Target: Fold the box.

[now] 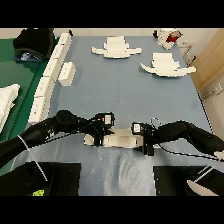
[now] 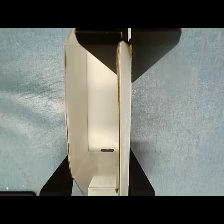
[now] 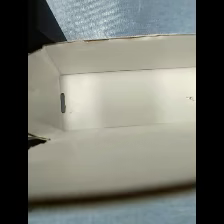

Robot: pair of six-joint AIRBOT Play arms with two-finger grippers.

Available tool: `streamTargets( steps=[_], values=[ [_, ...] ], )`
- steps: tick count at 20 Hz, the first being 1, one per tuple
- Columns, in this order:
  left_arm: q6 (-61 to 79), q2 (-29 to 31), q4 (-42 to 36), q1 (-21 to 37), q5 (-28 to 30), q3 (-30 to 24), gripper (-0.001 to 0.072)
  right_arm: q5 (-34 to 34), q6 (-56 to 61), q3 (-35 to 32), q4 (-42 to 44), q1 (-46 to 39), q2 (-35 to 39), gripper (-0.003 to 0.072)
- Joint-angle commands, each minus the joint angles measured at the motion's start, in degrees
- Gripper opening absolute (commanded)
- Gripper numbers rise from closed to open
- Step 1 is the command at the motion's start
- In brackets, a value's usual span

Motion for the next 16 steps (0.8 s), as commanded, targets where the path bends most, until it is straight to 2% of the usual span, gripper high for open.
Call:
streamTargets(
  steps=[1,3,4,7,16],
  values=[
    [0.00,0.00,0.02,0.02,0.00,0.04,0.0014,1.11,-0.13,-0.07,-0.59,0.00,-0.66,0.0586],
    [0.00,0.00,0.02,0.02,0.00,0.04,0.0014,1.07,-0.15,-0.07,-0.81,0.00,-0.74,0.0573],
    [0.00,0.00,0.02,0.02,0.00,0.04,0.0014,1.07,-0.13,-0.07,-0.87,0.00,-0.76,0.0517],
    [0.00,0.00,0.02,0.02,0.00,0.04,0.0014,1.01,-0.13,-0.07,-1.05,0.02,-1.09,0.0538],
    [0.00,0.00,0.02,0.02,0.00,0.04,0.0014,1.03,-0.13,-0.07,-1.64,0.02,-1.07,0.0537]
  ],
)
